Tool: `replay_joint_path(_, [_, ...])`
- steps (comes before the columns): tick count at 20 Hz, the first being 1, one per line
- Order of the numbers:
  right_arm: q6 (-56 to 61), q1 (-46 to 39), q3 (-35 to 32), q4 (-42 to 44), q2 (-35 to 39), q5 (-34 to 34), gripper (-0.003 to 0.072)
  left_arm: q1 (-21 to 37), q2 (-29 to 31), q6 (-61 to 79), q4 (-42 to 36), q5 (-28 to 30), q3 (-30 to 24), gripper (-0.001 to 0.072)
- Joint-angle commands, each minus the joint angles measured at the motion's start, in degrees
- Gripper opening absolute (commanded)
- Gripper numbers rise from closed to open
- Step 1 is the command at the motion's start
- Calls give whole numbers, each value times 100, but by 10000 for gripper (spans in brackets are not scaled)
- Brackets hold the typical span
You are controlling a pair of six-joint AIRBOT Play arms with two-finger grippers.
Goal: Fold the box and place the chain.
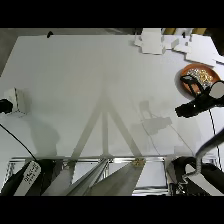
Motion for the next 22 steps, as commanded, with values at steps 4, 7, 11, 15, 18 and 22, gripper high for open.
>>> replay_joint_path(4, [0, -4, -2, 0, -2, 0, 15, -1095, 1222, -24, 94, -1827, -2, 45])
replay_joint_path(7, [0, -4, -2, 0, -2, 0, 15, -1635, 1211, -251, 328, -3005, -2, 1])
replay_joint_path(11, [0, -4, -2, 0, -2, 0, 15, -2072, 1213, -1003, 1069, -3923, -2, 1])
replay_joint_path(15, [0, -4, -2, 0, -2, 0, 15, -2118, 1222, -1075, 1128, -4360, 0, 8])
replay_joint_path(18, [0, -4, -2, 0, -2, 0, 15, -2116, 1222, -1075, 1115, -4758, -2, 8])
replay_joint_path(22, [0, -4, -2, 0, -2, 0, 15, -2116, 1222, -1075, 1117, -4830, -2, 8])
